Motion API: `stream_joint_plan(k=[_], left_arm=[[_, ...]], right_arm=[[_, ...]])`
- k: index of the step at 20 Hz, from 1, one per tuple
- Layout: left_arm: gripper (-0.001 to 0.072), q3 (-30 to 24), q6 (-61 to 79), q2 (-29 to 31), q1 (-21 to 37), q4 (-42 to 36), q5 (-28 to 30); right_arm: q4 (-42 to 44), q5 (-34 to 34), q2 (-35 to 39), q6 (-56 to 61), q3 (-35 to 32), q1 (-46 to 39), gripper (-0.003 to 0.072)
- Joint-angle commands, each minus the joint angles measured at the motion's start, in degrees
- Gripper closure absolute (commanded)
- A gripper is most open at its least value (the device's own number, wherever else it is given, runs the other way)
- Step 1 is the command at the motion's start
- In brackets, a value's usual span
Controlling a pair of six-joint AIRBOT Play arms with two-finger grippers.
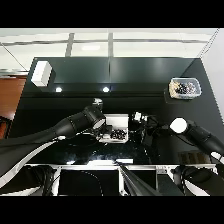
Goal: Fold the box and place the chain.
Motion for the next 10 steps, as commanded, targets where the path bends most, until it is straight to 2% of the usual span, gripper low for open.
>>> stream_joint_plan(k=[1, 6, 8, 10], left_arm=[[0.0679, 0.0, 0.0, 0.0, 0.0, 0.0, 0.0], [0.0679, 0.0, 0.0, 0.0, 0.0, 0.0, 0.0], [0.0679, 0.0, 0.0, 0.0, 0.0, 0.0, 0.1], [0.0679, 0.0, 0.0, 0.0, 0.0, 0.0, 0.1]], right_arm=[[-8.6, 10.3, 5.2, 17.2, 7.0, 0.0, 0.067], [-10.5, 25.9, 10.3, 29.7, 24.7, -0.2, 0.067], [-9.4, 29.0, 10.3, 34.8, 31.0, -0.2, 0.067], [-4.7, 30.9, 10.3, 38.1, 35.1, -0.2, 0.067]])
